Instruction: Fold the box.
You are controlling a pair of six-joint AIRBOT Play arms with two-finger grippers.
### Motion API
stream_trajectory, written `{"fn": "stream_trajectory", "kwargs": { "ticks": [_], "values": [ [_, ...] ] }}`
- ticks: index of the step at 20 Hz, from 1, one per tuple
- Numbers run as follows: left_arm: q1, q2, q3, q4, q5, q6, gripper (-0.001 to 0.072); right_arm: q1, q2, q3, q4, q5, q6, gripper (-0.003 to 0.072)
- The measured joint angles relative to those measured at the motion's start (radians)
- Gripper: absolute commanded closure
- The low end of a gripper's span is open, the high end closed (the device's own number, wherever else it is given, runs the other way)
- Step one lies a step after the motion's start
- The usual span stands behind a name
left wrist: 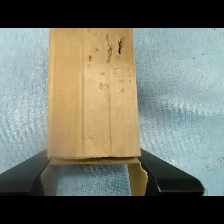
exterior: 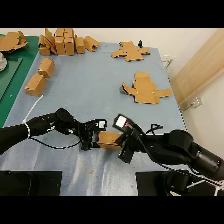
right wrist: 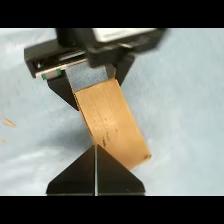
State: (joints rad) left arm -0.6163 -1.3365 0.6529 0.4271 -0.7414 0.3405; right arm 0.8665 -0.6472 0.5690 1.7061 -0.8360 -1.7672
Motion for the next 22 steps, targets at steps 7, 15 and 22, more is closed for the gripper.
{"fn": "stream_trajectory", "kwargs": {
  "ticks": [7, 15, 22],
  "values": [
    [0.0, 0.0, 0.0, -0.001, 0.001, 0.0, 0.0306, 0.0, 0.081, -0.158, 0.355, 0.109, 0.643, 0.0689],
    [0.0, 0.0, 0.0, 0.0, 0.002, 0.0, 0.0306, 0.001, 0.251, -0.497, 0.694, 0.72, 0.874, 0.0689],
    [0.0, 0.0, 0.0, -0.001, 0.001, 0.0, 0.0306, 0.001, 0.213, -0.559, 0.69, 0.857, 0.933, 0.0689]
  ]
}}
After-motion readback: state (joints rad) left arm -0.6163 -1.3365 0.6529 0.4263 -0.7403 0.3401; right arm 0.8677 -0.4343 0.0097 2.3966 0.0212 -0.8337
